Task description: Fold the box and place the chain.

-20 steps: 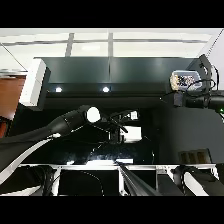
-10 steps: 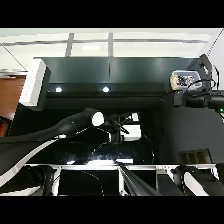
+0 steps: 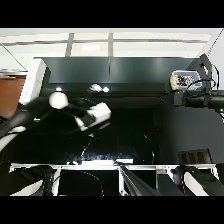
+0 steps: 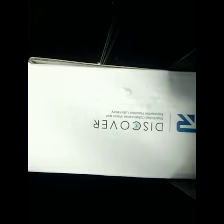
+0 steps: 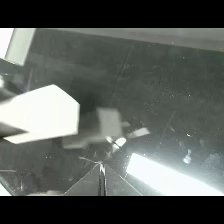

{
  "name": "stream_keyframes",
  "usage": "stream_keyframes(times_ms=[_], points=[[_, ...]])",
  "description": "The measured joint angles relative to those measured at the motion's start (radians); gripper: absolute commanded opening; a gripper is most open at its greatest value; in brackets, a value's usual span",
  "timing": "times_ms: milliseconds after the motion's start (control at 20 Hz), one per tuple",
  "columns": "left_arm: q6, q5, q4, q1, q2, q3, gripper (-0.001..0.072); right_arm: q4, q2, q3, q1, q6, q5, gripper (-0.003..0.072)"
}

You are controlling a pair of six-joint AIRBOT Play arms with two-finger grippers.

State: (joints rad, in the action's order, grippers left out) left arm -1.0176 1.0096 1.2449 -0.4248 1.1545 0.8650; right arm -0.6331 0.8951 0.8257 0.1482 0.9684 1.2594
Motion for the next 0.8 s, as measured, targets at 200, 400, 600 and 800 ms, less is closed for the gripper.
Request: stream_keyframes(times_ms=[200,400,600,800], points=[[-0.048,0.079,0.031,0.355,-0.177,-0.105,0.037,0.0,0.0,0.0,0.0,0.0,-0.006,0.0046],[-0.056,0.111,0.06,0.69,-0.25,-0.155,0.037,0.0,0.0,0.0,0.0,0.0,-0.011,0.0046],[-0.017,0.115,0.075,0.945,-0.269,-0.171,0.037,0.0,0.0,0.0,0.0,0.0,-0.013,0.0046],[0.06,0.044,0.079,1.074,-0.271,-0.175,0.0369,0.0,0.0,0.0,0.0,0.0,-0.014,0.0047]])
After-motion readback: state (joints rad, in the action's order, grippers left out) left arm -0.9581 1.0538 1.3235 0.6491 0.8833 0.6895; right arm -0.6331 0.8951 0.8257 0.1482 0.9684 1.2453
